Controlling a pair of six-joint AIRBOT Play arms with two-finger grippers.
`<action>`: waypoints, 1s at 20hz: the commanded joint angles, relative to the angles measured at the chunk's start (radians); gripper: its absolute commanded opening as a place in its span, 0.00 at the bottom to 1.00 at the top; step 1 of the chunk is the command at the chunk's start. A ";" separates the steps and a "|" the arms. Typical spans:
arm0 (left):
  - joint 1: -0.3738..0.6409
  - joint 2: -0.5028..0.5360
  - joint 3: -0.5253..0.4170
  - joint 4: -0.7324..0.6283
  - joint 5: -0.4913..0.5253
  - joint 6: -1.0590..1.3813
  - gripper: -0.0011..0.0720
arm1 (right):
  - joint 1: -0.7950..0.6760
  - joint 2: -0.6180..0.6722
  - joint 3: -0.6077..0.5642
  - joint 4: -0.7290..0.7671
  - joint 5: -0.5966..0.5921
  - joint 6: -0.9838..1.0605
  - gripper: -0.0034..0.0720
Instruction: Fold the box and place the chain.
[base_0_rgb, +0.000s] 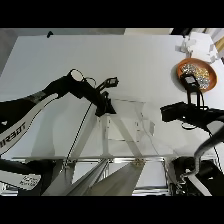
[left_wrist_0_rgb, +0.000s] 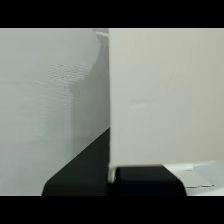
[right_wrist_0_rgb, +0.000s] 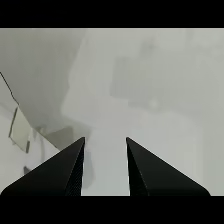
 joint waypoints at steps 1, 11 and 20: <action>-0.029 0.088 -0.139 -0.090 0.193 0.168 0.01 | 0.001 0.093 0.009 -0.029 0.048 -0.018 0.44; -0.043 0.049 -0.197 -0.179 0.402 0.318 0.01 | 0.001 0.092 0.009 -0.026 0.048 -0.034 0.44; -0.082 0.046 -0.197 -0.135 0.436 0.341 0.02 | 0.001 0.092 0.009 -0.027 0.047 -0.034 0.44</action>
